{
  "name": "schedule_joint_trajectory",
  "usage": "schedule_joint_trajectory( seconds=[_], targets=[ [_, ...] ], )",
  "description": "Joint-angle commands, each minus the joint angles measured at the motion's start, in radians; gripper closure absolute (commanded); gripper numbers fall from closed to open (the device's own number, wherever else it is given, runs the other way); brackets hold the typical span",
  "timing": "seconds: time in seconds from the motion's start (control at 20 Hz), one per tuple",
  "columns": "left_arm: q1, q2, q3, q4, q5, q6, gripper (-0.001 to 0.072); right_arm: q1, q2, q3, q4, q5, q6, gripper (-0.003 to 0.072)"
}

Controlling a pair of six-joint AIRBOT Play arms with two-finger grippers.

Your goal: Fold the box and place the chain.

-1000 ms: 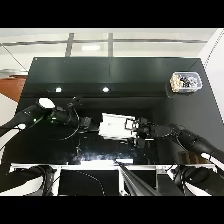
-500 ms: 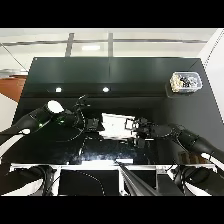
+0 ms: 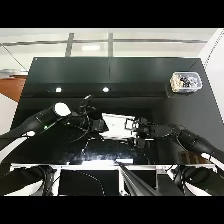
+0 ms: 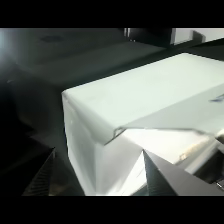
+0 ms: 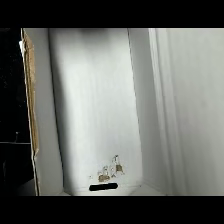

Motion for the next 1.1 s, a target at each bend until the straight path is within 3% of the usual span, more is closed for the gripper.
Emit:
schedule_joint_trajectory(
  seconds=[0.0, 0.25, 0.35, 0.5, 0.55, 0.65, 0.8, 0.85, 1.05],
  targets=[
    [-0.094, 0.001, 0.055, 0.235, 0.049, -0.271, 0.0084, 0.001, -0.001, 0.0, 0.0, 0.0, 0.0, 0.0349],
    [-0.196, 0.0, 0.114, 0.53, -0.016, -0.598, 0.0094, 0.001, -0.001, 0.0, 0.0, 0.0, 0.001, 0.0349],
    [-0.229, 0.0, 0.137, 0.6, -0.046, -0.662, 0.0203, 0.001, -0.001, 0.0, 0.0, -0.001, 0.001, 0.0349],
    [-0.283, -0.018, 0.18, 0.691, -0.091, -0.761, 0.0228, 0.001, -0.001, 0.0, 0.0, -0.001, 0.001, 0.0349],
    [-0.3, -0.03, 0.195, 0.714, -0.109, -0.789, 0.0229, 0.001, -0.001, 0.0, 0.0, -0.002, 0.001, 0.0349],
    [-0.321, -0.052, 0.219, 0.729, -0.114, -0.819, 0.0362, 0.001, -0.001, 0.0, 0.0, -0.007, 0.001, 0.0349],
    [-0.328, -0.061, 0.232, 0.731, -0.111, -0.839, 0.0388, 0.001, -0.001, 0.0, 0.0, -0.008, 0.001, 0.0349],
    [-0.327, -0.063, 0.232, 0.734, -0.111, -0.853, 0.0427, 0.001, -0.001, 0.0, 0.0, -0.008, 0.001, 0.0349],
    [-0.328, -0.093, 0.236, 0.726, -0.08, -0.861, 0.0428, 0.001, -0.001, 0.0, 0.0, -0.008, 0.001, 0.0349]
  ],
)
